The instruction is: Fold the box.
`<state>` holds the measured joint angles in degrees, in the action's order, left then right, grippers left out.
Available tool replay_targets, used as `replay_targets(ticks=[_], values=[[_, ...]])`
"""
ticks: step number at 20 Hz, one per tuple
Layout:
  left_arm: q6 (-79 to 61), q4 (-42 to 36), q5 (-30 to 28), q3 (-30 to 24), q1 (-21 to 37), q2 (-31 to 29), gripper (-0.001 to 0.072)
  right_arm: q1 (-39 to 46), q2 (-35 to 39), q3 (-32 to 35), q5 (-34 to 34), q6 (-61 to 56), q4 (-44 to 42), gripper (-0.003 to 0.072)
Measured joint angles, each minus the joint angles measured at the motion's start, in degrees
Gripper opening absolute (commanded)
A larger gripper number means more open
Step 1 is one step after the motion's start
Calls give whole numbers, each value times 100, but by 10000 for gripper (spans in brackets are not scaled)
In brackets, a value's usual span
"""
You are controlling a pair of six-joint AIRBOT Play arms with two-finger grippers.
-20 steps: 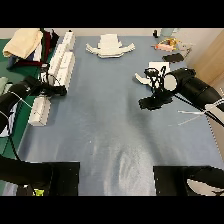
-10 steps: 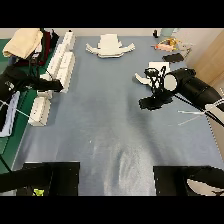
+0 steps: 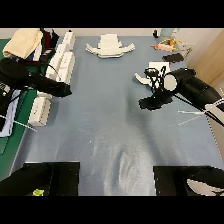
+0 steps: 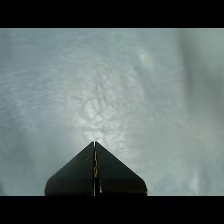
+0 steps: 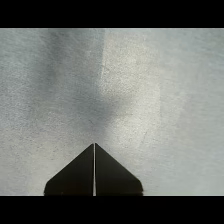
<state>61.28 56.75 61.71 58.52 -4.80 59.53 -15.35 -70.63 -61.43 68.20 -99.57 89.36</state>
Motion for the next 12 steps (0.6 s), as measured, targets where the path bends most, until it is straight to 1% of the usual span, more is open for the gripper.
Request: replay_targets(ticks=[3, 6, 9, 12], values=[[205, -15, -81, -13, -750, 120, 14, 0, 0, 0, 0, 0, 0, 5], [363, -11, -205, -13, -1281, 396, 14, 0, 0, 0, 0, 0, 0, 5], [437, -17, -249, -13, -1615, 664, 14, 0, 0, 0, 0, 0, 0, 5], [455, -20, -264, -13, -1788, 813, 14, 0, 0, 0, 2, 0, -2, 5]])
